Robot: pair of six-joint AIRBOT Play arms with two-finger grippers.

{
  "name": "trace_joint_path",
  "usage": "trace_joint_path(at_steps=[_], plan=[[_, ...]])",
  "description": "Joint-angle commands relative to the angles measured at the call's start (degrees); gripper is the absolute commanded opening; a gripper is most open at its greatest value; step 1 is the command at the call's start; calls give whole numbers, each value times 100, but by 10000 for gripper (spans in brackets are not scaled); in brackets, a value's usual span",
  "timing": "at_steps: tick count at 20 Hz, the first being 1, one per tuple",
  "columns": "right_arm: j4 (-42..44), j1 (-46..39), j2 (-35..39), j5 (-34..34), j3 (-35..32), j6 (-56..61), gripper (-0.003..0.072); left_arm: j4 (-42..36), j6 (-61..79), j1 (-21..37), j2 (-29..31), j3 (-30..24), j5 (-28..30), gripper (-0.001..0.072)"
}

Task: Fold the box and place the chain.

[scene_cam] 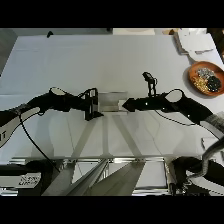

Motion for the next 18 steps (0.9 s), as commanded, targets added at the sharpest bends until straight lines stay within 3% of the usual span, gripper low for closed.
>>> trace_joint_path(at_steps=[1,7,18], plan=[[-404,291,11,-584,4,31,459,2,2,-2,0,-2,0,318],[-1945,531,11,-1130,9,1740,459,2,2,-2,0,-2,0,318],[-2120,538,13,-815,90,2083,439,2,2,-2,0,-2,0,318]])
